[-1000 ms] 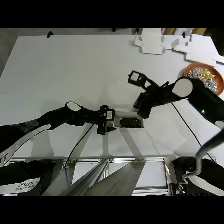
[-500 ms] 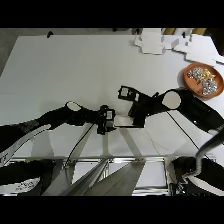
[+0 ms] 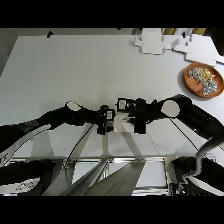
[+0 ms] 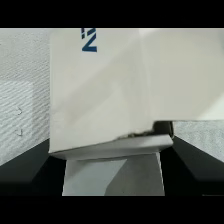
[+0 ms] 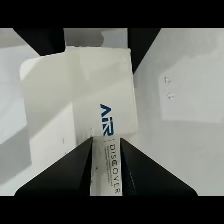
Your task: Fold the box and place the chain.
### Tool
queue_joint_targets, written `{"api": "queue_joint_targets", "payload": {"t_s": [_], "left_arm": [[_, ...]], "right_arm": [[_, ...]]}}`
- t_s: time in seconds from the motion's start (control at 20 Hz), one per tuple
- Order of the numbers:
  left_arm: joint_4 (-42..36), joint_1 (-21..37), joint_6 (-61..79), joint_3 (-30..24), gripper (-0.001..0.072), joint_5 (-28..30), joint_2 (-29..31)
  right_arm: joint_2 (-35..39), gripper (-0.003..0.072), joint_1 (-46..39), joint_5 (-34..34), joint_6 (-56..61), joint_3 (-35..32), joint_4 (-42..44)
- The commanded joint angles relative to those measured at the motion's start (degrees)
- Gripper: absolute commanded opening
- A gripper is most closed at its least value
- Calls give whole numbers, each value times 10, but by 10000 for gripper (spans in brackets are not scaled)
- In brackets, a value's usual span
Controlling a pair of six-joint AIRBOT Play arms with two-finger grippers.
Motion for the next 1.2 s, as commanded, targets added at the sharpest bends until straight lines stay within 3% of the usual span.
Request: {"api": "queue_joint_targets", "payload": {"t_s": [0.0,0.05,0.8,1.15], "left_arm": [[0,0,0,0,214,0,0],[0,0,0,0,214,0,0],[0,0,0,0,214,0,0],[0,0,0,0,214,0,0]], "right_arm": [[12,254,16,-2,-22,-3,-6],[12,299,19,0,-22,-3,-6],[6,341,43,-24,-15,-3,-26],[6,222,43,-36,0,-3,-35]]}}
